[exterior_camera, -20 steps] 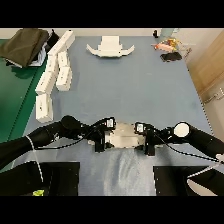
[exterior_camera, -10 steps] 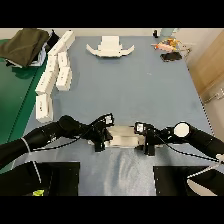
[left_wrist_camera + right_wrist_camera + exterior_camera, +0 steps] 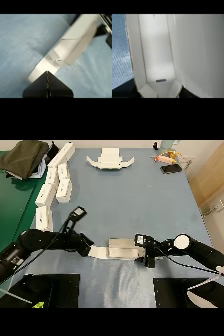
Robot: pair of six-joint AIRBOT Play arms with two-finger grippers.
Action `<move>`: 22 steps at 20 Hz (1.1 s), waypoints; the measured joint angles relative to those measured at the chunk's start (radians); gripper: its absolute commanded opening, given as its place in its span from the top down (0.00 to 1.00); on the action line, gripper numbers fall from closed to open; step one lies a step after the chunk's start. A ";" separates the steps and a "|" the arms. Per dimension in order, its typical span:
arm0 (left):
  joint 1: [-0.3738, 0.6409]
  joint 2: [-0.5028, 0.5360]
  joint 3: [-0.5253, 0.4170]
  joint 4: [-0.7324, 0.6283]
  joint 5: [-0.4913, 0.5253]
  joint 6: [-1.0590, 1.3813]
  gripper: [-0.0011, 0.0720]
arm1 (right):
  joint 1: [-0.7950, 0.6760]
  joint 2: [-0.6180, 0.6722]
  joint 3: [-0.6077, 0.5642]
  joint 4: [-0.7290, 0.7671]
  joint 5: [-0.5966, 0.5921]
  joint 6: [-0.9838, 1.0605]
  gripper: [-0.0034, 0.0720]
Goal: Fold the box.
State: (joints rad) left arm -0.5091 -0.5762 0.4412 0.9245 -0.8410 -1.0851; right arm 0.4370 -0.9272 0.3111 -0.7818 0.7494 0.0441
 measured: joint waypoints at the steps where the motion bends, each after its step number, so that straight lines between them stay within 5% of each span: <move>1: 0.038 0.025 -0.002 0.039 -0.027 -0.112 0.96 | 0.000 0.000 0.000 0.000 0.000 0.000 0.28; 8: 0.158 -0.035 -0.083 0.056 -0.101 -0.431 0.96 | 0.000 0.000 0.000 0.000 0.000 0.000 0.28; 16: -0.044 -0.244 -0.133 -0.177 0.142 -0.402 0.96 | 0.000 0.000 0.000 0.000 0.000 0.000 0.28; 22: -0.125 -0.263 -0.126 -0.245 0.212 -0.396 0.96 | 0.000 0.000 0.000 0.000 0.000 0.000 0.28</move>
State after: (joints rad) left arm -0.6342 -0.8391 0.3149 0.6792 -0.6292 -1.4815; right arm 0.4370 -0.9272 0.3111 -0.7818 0.7490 0.0441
